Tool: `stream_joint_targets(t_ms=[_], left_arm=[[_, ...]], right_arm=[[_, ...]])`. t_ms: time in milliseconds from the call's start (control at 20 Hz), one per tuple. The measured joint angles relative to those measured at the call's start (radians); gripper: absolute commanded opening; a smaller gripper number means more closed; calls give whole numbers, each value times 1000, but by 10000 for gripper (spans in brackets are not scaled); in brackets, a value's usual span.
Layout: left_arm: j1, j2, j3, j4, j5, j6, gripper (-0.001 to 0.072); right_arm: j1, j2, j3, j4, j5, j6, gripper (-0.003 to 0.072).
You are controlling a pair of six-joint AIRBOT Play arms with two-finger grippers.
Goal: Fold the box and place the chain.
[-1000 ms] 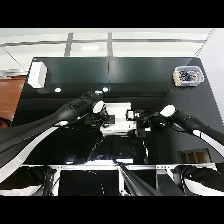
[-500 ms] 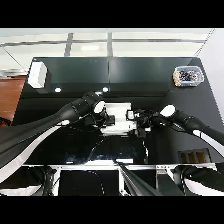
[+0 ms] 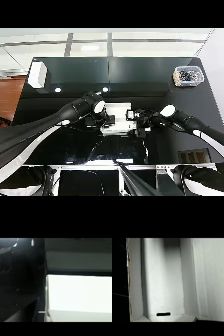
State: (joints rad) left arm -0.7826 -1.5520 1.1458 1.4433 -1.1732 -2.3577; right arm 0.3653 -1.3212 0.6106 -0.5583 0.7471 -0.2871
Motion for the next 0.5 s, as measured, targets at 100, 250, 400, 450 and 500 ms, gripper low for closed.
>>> stream_joint_targets(t_ms=[100,250,400,450,500], left_arm=[[0,0,0,3,-10,-7,27],[0,0,0,4,-14,-12,27],[0,0,0,6,-15,-9,27],[0,0,0,9,-16,-10,27],[0,0,0,11,-16,-8,27]], right_arm=[[0,0,0,-1,1,-3,163],[0,0,0,-2,2,-2,164],[0,0,0,1,-1,6,698],[0,3,0,0,-6,9,698],[0,11,1,-1,-7,18,697]])
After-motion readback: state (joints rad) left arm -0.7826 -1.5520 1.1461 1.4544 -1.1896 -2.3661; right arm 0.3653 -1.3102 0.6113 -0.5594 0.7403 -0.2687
